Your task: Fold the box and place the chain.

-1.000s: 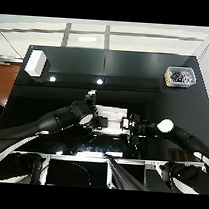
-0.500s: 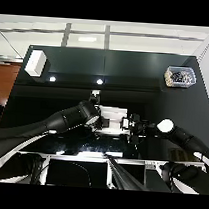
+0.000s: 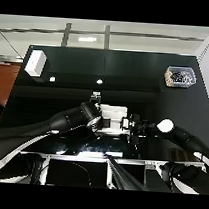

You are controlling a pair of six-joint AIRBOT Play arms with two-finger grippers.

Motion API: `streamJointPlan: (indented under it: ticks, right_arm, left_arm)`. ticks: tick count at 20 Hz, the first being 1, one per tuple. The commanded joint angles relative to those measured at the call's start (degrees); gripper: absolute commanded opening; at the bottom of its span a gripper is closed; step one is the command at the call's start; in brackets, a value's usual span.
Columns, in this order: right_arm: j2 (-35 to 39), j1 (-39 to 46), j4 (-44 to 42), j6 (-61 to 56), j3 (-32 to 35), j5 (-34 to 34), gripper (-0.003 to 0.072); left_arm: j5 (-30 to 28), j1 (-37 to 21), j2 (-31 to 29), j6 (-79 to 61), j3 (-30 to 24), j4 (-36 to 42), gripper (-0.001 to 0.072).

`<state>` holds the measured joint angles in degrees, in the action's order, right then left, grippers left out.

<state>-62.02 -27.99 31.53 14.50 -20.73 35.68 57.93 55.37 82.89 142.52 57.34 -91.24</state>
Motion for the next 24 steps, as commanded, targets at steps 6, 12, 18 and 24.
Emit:
streamJointPlan:
  ticks: [6,12,18,24]
  right_arm:
    - [-0.04,-0.04,0.02,0.0,0.04,0.02,0.0524]
    - [-0.04,-0.04,0.0,0.0,0.02,0.02,0.0525]
    - [-0.04,-0.04,0.02,0.0,0.02,0.02,0.0525]
    - [-0.04,-0.04,0.02,0.0,0.04,0.02,0.0524]
  left_arm:
    - [-0.24,0.02,0.92,0.26,0.46,-0.42,0.0258]
    - [0.09,0.02,1.16,0.42,0.63,-0.2,0.0132]
    - [1.09,0.02,1.27,0.35,2.23,-0.33,0.0086]
    - [4.13,0.0,1.27,0.2,2.23,-0.04,0.0321]
